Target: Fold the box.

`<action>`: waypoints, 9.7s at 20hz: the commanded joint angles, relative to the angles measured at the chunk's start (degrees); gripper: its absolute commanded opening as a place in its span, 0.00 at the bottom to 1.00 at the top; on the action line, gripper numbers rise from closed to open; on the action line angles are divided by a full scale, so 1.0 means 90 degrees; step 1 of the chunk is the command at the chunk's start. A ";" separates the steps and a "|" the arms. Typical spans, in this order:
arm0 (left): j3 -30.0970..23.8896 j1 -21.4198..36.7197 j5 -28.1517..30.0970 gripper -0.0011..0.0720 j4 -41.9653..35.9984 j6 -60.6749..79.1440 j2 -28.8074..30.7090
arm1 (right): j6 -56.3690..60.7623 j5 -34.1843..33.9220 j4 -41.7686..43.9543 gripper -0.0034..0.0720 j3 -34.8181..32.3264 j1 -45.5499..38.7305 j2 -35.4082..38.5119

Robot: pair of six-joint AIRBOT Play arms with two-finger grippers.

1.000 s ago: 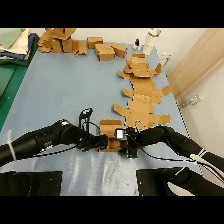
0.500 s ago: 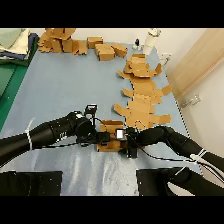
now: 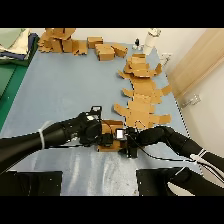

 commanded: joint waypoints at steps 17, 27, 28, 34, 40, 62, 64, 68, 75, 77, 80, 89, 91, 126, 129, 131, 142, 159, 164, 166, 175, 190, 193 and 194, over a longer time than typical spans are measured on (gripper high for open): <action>0.1328 -0.0646 -0.1061 0.03 0.0899 -0.1013 -0.1360 | 0.0000 0.0000 -0.0005 0.72 -0.0002 0.0000 -0.0002; 0.1328 -0.0644 -0.1477 0.84 0.0787 -0.0937 -0.0894 | 0.0000 0.0000 -0.0007 0.72 -0.0002 0.0000 -0.0002; 0.1328 -0.0641 -0.1540 0.84 0.0884 -0.0945 -0.0736 | 0.0000 0.0000 -0.0005 0.72 -0.0002 0.0000 -0.0002; 0.1326 -0.0631 -0.2730 0.81 0.1593 -0.0884 -0.0119 | 0.0000 0.0000 -0.0007 0.72 -0.0002 0.0000 -0.0002; 0.1324 -0.0437 -0.3470 0.09 0.1814 -0.0007 0.0189 | 0.0000 0.0000 -0.0007 0.72 -0.0002 0.0000 -0.0002; -0.3342 0.1945 0.3140 0.98 -0.3823 1.4268 0.1831 | 0.0000 0.0000 -0.0022 0.72 -0.0002 0.0000 -0.0002; -0.3286 0.1933 0.2878 0.98 -0.4007 1.4654 0.1661 | 0.0000 0.0000 -0.0024 0.72 -0.0002 0.0000 -0.0002; -0.3274 0.1933 0.2769 0.98 -0.5000 1.5633 0.1610 | 0.0000 0.0000 -0.0024 0.72 -0.0002 0.0000 -0.0002; -0.3211 0.1933 0.2764 0.98 -0.5960 1.5997 0.1426 | 0.0000 0.0000 -0.0024 0.72 -0.0002 0.0000 -0.0002; -0.3123 0.1931 0.2703 0.98 -0.5989 1.6043 0.1268 | 0.0000 0.0000 -0.0024 0.72 -0.0002 0.0000 -0.0002; -0.3028 0.1931 0.2708 0.98 -0.6132 1.6043 0.1241 | 0.0000 0.0000 -0.0024 0.72 -0.0002 0.0000 -0.0002; -0.2943 0.1566 0.3002 0.98 -0.6130 1.6084 0.0969 | 0.0000 0.0000 -0.0024 0.72 -0.0002 0.0000 -0.0002; -0.2941 0.1501 0.3106 0.98 -0.6130 1.6096 0.0928 | 0.0000 0.0000 -0.0024 0.72 -0.0002 0.0000 -0.0002; -0.2943 0.1498 0.3121 0.54 -0.6127 1.6179 0.0918 | 0.0000 0.0012 0.0005 0.72 0.0005 0.0002 0.0000; -0.2943 0.1498 0.3121 0.54 -0.6127 1.6179 0.0918 | 0.0010 -0.0408 0.0046 1.00 0.0083 0.0002 0.0104; -0.2943 0.1498 0.3121 0.54 -0.6127 1.6179 0.0918 | 0.0449 -0.0828 -0.0301 1.00 0.0226 -0.0012 0.0449; -0.2943 0.1498 0.3121 0.54 -0.6127 1.6181 0.0918 | 0.5989 -0.3721 -0.1103 0.99 0.0250 -0.0010 0.2497; -0.2943 0.1498 0.3121 0.54 -0.6125 1.6179 0.0918 | 1.0484 -0.0498 0.0777 0.15 0.0522 -0.0342 0.1768; -0.2943 0.1498 0.3118 0.54 -0.6127 1.6179 0.0918 | 0.8031 -0.0668 0.1994 0.05 0.1630 -0.0967 -0.0811; -0.2943 0.1498 0.3121 0.54 -0.6127 1.6179 0.0918 | 0.7762 -0.0838 0.2064 0.05 0.1875 -0.1018 -0.1581; -0.2943 0.1498 0.3118 0.54 -0.6127 1.6179 0.0918 | 0.7259 -0.0838 0.2045 0.05 0.1596 -0.1015 -0.2331; -0.2943 0.1498 0.3118 0.54 -0.6127 1.6179 0.0918 | 0.6377 -0.3900 -0.0860 0.05 0.1637 -0.1054 0.1168; -0.2943 0.1498 0.3118 0.54 -0.6127 1.6179 0.0918 | 0.5061 -0.3667 -0.1178 0.60 0.1248 -0.0590 0.1418; -0.2943 0.1498 0.3118 0.54 -0.6127 1.6179 0.0918 | 0.4857 -0.3237 -0.1382 0.75 0.1137 -0.0491 0.1387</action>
